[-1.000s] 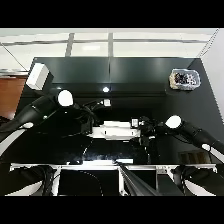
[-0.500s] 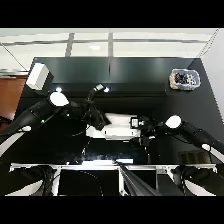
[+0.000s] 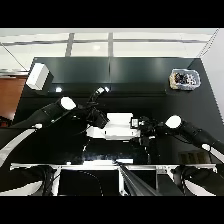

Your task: Fold the box and place the chain.

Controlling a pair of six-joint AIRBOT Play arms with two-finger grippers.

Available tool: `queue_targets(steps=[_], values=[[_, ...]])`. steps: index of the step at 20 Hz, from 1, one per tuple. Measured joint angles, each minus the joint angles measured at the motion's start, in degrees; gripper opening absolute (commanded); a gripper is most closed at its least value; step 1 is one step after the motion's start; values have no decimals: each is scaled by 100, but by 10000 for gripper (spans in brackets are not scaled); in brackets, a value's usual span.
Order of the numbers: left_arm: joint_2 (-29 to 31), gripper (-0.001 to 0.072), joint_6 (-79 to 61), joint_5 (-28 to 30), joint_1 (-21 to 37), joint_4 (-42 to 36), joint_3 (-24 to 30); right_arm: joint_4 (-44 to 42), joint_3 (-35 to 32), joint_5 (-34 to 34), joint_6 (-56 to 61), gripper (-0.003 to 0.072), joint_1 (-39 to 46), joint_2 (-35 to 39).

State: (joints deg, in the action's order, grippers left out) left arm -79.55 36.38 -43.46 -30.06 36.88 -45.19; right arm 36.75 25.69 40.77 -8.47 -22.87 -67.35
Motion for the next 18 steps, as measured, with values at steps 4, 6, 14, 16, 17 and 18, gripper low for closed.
queue_targets(steps=[4, 6, 14, 16, 17, 18], values=[[-48, 28, -7, -44, -37, 505, -208, 2, 0, 2, -2, 417, 0, 0], [166, 28, 125, -157, 81, 927, -343, 0, 0, 2, 0, 417, 0, 0], [1591, 300, -743, -1635, 1373, 870, 186, -2, 0, 0, 2, 417, 0, 0], [1694, 708, -1362, -1827, 1515, 542, 452, -2, 0, 0, 2, 417, 0, 0], [1729, 708, -1727, -1891, 1502, 455, 603, -2, 0, -2, 2, 417, 0, 0], [1751, 707, -2079, -1882, 1438, 411, 710, -2, 0, -2, 2, 417, 0, 0]])
